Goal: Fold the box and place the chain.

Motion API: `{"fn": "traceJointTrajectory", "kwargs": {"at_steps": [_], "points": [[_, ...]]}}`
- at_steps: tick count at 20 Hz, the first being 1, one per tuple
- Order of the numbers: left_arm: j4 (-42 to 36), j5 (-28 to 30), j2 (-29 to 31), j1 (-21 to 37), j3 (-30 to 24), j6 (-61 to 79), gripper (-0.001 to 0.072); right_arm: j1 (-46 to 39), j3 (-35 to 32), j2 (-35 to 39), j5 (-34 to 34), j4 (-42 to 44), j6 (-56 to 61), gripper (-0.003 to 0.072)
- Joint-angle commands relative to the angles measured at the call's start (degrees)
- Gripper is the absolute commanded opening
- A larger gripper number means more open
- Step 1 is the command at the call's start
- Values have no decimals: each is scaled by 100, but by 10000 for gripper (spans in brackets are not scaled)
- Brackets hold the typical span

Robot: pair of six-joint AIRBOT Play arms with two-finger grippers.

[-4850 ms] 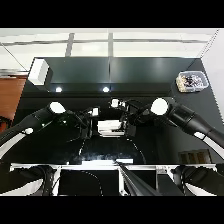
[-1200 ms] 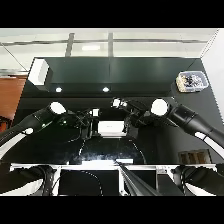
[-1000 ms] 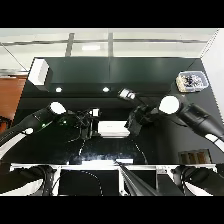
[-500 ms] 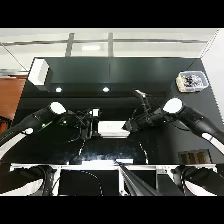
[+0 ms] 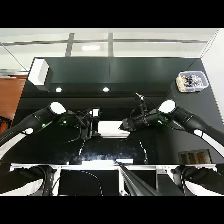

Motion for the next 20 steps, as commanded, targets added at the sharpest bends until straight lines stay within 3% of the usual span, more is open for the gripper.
{"fn": "traceJointTrajectory", "kwargs": {"at_steps": [1,9,10,11,12,17,20], "points": [[-4,2,-2,-2,2,-4,402,-2,13,-15,-20,-85,-15,3],[33,11,57,4,7,-7,406,-732,737,813,927,-229,-66,3],[127,11,122,22,7,-9,467,-994,776,1038,1032,-328,-24,3],[278,17,208,37,7,-13,661,-1241,774,1237,1117,-402,20,4],[426,17,313,68,7,-61,710,-1515,776,1440,1241,-542,90,3],[645,-142,994,136,7,-503,710,-2452,772,2013,1729,-1622,597,4],[509,-389,1121,-146,146,-953,709,-2551,769,2028,1773,-1803,656,4]]}}
